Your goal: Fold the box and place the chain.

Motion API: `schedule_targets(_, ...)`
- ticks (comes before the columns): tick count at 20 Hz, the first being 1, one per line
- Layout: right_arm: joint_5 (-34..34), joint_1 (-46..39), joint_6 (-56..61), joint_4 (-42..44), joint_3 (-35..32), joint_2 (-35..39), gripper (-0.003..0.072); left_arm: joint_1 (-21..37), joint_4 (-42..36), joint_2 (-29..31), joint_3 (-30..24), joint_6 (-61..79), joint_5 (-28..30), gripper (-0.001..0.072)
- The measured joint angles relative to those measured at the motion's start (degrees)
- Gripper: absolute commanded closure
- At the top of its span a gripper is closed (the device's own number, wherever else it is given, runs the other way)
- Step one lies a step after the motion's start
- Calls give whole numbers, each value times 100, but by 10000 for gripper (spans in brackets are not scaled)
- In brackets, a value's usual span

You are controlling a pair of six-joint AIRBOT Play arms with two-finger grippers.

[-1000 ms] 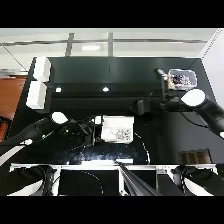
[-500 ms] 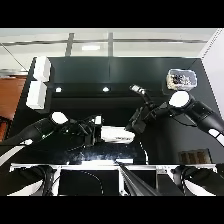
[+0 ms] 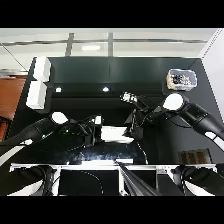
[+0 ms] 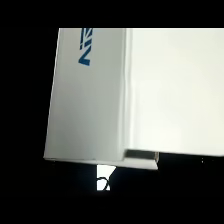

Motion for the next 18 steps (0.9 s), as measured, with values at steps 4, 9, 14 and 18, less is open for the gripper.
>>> schedule_targets(4, -2, 125, -42, -319, -35, -4, -15, 0, 0, 0, 0, 0, 2, 333)
schedule_targets(9, -308, 256, -46, -498, -66, -4, 21, 0, 0, 0, 0, 0, 2, 332)
schedule_targets(14, -514, 404, 9, -535, -72, -4, 348, 0, -2, 0, 0, -17, 7, 332)
schedule_targets(18, -546, 442, 131, -540, -72, -4, 348, 0, -2, 0, 0, -13, 9, 331)
